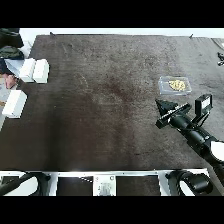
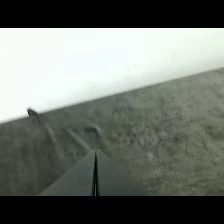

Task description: Fold the box and place the chain.

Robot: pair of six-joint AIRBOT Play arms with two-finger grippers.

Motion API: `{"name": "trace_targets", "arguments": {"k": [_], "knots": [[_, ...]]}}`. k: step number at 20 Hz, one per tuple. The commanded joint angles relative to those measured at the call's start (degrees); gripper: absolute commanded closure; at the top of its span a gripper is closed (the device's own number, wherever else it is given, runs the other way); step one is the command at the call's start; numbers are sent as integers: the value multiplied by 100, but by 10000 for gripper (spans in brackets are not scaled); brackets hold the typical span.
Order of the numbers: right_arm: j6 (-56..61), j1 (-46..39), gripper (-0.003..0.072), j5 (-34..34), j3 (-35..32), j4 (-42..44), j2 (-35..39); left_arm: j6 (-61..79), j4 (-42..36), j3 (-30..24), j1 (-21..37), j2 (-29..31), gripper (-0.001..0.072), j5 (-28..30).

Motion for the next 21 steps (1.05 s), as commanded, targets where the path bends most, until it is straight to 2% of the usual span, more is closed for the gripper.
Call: {"name": "trace_targets", "arguments": {"k": [1, 3, 5, 8, 11, 15, 21], "knots": [[-2, 2, 703, -2, 2, 0, 4, 575, -15, -1180, -179, 1508, 704, 444], [0, 2, 703, 0, 2, 0, 4, 542, -175, -2083, -179, 2356, 704, 529], [-2, 2, 703, 0, 2, 0, 4, 546, -437, -3071, -179, 3272, 704, 1073], [0, 2, 703, 0, 2, 0, 4, 525, -437, -4426, -177, 4597, 704, 1770], [-2, 2, 703, 0, 2, 0, 4, 286, -437, -5353, -177, 5517, 703, 1945], [-2, 2, 703, 0, 2, 0, 4, 289, -435, -5818, -177, 5685, 698, 1784], [-2, 2, 703, 0, 2, 0, 4, 304, -435, -5888, -177, 5685, 697, 1753]]}}
